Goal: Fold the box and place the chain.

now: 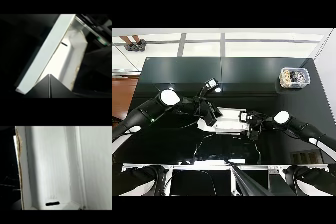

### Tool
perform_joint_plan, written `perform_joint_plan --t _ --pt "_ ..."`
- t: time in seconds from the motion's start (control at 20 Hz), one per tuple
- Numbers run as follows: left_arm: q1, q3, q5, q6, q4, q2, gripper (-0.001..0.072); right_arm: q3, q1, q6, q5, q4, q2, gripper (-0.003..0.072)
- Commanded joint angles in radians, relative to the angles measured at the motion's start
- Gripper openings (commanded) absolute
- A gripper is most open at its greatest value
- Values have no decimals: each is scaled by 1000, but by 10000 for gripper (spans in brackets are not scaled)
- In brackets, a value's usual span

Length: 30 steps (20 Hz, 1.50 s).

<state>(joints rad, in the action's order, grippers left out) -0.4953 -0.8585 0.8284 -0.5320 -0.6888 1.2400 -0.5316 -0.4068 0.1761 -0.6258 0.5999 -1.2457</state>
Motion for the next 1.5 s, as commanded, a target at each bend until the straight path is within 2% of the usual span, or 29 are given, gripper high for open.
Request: perform_joint_plan --t 0.0,0.4,0.65,0.8,0.95,1.05,1.15,1.25,1.3,1.4,1.45 --pt "3 -5 -113 17 -10 29 30 1 0 0 -10 -2 1 338" --pt "1 -44 -172 34 -7 192 30 1 0 0 -21 -1 1 338" --pt "-12 -47 -27 35 -11 238 29 1 0 0 -20 -1 1 338" --pt "-4 -70 -37 35 -15 238 28 1 0 0 -19 -1 1 338" --pt "34 -189 125 5 -92 205 26 1 0 0 -19 -1 1 338" --pt "64 -230 186 -83 -192 133 26 1 0 0 -19 -1 1 338" --pt "95 -192 237 -104 -275 45 26 1 0 0 -19 -1 1 338" --pt "108 -86 257 -89 -265 -17 28 1 0 0 -19 -1 0 338" --pt "100 -33 256 -42 -262 -34 107 1 0 0 -19 -1 1 338" --pt "71 51 195 63 -266 -35 706 1 0 0 -19 -1 1 338" --pt "57 79 162 124 -281 -31 712 1 0 0 -19 -1 0 338"
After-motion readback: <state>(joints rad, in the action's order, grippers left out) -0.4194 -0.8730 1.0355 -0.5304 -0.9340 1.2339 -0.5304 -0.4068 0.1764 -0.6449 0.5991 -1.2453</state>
